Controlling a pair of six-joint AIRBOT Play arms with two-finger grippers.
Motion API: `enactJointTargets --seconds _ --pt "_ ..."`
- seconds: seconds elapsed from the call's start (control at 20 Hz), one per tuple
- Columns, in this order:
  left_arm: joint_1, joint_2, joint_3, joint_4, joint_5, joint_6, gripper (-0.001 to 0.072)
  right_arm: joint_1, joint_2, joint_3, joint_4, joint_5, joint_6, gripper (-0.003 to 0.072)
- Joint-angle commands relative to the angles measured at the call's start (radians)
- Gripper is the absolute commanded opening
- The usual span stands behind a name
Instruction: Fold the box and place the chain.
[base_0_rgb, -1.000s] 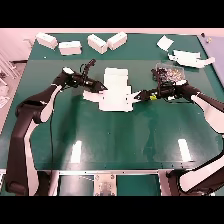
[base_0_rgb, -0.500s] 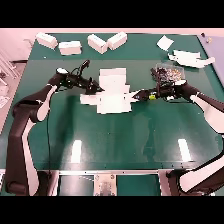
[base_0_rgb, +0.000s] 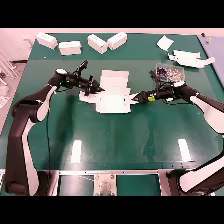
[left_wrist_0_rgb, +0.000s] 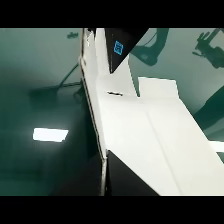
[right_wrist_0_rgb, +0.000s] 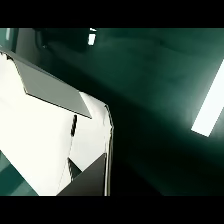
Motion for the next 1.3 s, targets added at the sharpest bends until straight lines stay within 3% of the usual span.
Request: enactJointTargets --seconds 0.0,0.25,0.3,0.35,0.65,0.9,1.1,1.25 --pt "-0.008 0.000 -0.035 -0.002 -0.004 0.074 0.0014 -0.001 0.000 -0.003 -0.013 -0.016 0.013 0.0006" --pt "-0.012 0.002 -0.040 0.023 0.000 0.117 0.0014 -0.001 0.000 -0.003 -0.008 -0.024 -0.015 0.0035" --pt "-0.012 0.001 -0.040 0.028 0.003 0.117 0.0014 -0.002 0.000 -0.003 -0.005 -0.024 -0.021 0.0197" --pt "-0.012 0.002 -0.040 0.028 0.002 0.118 0.0014 -0.004 0.000 0.002 0.000 -0.023 -0.022 0.0278" --pt "-0.012 0.001 -0.040 0.033 0.009 0.125 0.0014 -0.045 0.000 0.047 0.048 -0.023 -0.034 0.0290" --pt "-0.012 0.002 -0.040 0.064 0.034 0.124 0.0014 -0.109 0.000 0.050 0.251 -0.033 -0.173 0.0289" --pt "-0.012 0.006 -0.040 0.044 -0.004 0.116 0.0014 -0.121 0.000 0.050 0.285 -0.035 -0.210 0.0290" --pt "-0.012 0.005 -0.040 0.045 0.066 0.079 0.0014 -0.119 0.000 0.050 0.285 -0.042 -0.219 0.0289"
